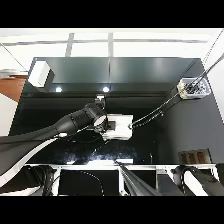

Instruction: Fold the box and place the chain.

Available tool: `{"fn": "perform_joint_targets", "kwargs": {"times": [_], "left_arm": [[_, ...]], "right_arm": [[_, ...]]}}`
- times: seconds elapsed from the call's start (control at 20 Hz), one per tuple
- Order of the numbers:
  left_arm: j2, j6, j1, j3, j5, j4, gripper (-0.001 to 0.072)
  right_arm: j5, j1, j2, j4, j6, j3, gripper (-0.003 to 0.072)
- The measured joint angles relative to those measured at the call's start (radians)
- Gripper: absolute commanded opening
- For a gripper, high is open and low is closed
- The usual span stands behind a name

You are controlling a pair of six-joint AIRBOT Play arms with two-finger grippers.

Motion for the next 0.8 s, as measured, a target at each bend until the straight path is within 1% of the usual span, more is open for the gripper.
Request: {"fn": "perform_joint_targets", "kwargs": {"times": [0.2, 0.45, 0.65, 0.8], "left_arm": [[0.000, 0.000, 0.000, 0.000, 0.000, 0.000, 0.0036], [0.000, 0.000, 0.000, 0.000, 0.000, 0.000, 0.0036], [0.000, 0.000, 0.000, 0.000, 0.000, 0.000, 0.0036], [0.000, 0.000, 0.000, 0.000, -0.001, 0.000, 0.0036]], "right_arm": [[0.121, 0.000, 0.060, 0.074, -0.060, 0.141, 0.0051], [0.213, 0.000, 0.098, 0.236, -0.126, 0.278, 0.0051], [0.291, 0.000, 0.111, 0.419, -0.177, 0.321, 0.0051], [0.376, 0.031, 0.115, 0.497, -0.203, 0.304, 0.0051]]}}
